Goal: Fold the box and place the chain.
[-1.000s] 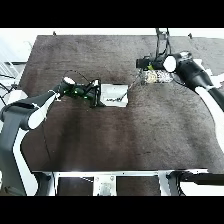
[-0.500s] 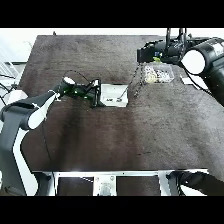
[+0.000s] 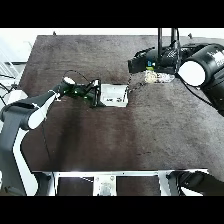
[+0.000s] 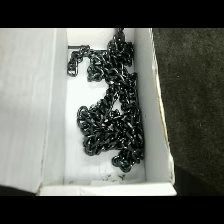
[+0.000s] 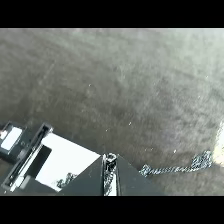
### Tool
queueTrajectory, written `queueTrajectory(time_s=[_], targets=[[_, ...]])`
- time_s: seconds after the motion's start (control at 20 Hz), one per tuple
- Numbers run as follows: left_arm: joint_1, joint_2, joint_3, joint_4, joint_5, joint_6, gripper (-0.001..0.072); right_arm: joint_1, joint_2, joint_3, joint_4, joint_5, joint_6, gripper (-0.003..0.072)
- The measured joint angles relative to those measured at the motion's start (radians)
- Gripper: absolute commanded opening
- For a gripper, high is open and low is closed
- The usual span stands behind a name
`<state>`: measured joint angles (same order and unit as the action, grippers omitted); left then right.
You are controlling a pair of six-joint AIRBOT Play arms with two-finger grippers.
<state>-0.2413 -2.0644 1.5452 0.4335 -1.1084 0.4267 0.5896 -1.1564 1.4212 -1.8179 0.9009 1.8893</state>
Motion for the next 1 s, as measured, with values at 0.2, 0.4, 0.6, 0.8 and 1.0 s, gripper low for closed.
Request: queueTrajectory(time_s=[0.2, 0.4, 0.6, 0.8, 1.0], targets=[[0.0, 0.0, 0.0, 0.0, 0.0, 0.0, 0.035, 0.012, -0.006, -0.039, -0.001, -0.018, 0.029, 0.0018], [0.0, 0.0, 0.0, 0.0, 0.0, 0.0, 0.0349, 0.035, -0.039, -0.08, 0.0, -0.09, 0.081, 0.0017], [0.0, 0.0, 0.0, 0.0, 0.0, 0.0, 0.035, 0.051, -0.116, -0.157, 0.002, -0.226, 0.138, 0.0018], [0.0, 0.0, 0.0, 0.0, 0.0, 0.0, 0.035, 0.053, -0.241, -0.227, 0.002, -0.369, 0.167, 0.0044], [0.0, 0.0, 0.0, 0.0, 0.0, 0.0, 0.035, 0.019, -0.333, -0.25, 0.001, -0.441, 0.173, 0.0517]])
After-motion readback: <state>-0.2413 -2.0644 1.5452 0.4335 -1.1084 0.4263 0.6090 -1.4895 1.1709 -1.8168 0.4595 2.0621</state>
